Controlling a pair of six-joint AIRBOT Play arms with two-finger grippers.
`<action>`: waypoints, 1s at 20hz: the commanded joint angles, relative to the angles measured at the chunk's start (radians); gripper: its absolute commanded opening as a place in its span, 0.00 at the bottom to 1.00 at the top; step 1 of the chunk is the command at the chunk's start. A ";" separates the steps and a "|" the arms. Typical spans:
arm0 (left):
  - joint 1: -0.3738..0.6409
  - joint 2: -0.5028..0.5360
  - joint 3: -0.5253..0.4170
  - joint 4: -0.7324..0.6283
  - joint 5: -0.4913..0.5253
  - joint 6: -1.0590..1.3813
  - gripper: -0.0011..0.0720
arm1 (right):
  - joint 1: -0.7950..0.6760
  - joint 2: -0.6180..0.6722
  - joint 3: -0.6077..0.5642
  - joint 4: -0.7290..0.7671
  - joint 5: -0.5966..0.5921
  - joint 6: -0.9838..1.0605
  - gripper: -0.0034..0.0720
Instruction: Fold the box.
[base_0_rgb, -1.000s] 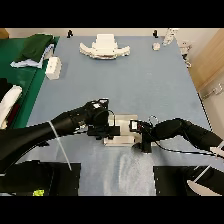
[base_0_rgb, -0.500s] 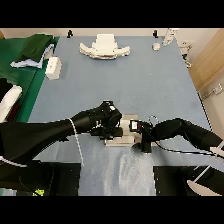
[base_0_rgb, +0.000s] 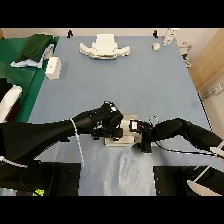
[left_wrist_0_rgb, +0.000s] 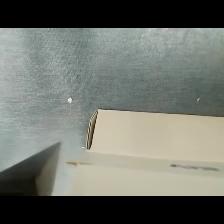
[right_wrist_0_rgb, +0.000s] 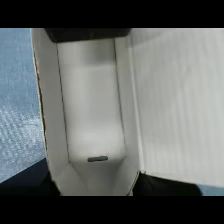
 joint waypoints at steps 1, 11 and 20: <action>0.000 0.020 0.005 -0.005 -0.014 0.029 0.93 | 0.000 0.000 0.000 0.000 0.000 0.000 0.75; 0.000 0.323 0.029 -0.003 -0.172 0.285 0.03 | 0.000 0.000 0.000 0.000 0.000 0.000 0.75; 0.132 0.291 -0.005 -0.036 -0.011 0.776 0.03 | 0.000 0.000 0.000 0.000 0.000 0.000 0.75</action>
